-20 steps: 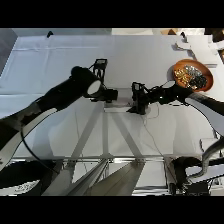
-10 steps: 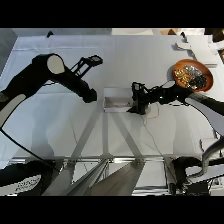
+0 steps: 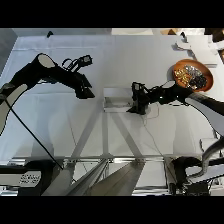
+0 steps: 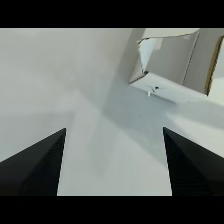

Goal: Fold the box and place the chain.

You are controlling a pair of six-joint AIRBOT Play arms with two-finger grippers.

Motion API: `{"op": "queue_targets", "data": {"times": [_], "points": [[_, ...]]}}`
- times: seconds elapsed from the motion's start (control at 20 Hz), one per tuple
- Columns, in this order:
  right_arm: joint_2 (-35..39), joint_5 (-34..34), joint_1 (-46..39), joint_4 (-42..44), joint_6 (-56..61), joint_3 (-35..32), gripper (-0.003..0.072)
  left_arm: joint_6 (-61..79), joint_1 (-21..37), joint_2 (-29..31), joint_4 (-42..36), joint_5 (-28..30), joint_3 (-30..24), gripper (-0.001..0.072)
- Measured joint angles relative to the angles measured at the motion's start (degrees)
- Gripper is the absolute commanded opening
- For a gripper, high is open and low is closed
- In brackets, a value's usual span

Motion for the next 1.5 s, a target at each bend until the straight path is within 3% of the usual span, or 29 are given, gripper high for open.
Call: {"op": "queue_targets", "data": {"times": [0.25,0.5,0.75,1.05,1.5], "points": [[0.00,0.00,0.00,0.00,0.00,0.00,0.0530,19.69,0.48,-3.96,-10.08,-1.64,-2.08,0.0701],[0.00,0.00,0.00,-0.02,0.00,0.00,0.0530,29.70,0.42,-4.22,-13.75,-0.92,-7.72,0.0700],[0.00,0.00,0.00,-0.02,0.00,0.00,0.0530,34.14,-0.66,-4.22,-17.03,2.54,-11.85,0.0701],[0.00,-0.15,0.00,-0.09,-0.02,0.00,0.0530,36.59,-2.40,-4.22,-21.14,6.03,-12.98,0.0701],[0.00,0.15,0.00,0.07,0.02,0.00,0.0530,37.11,-3.54,-4.31,-18.80,6.49,-13.14,0.0700]]}}
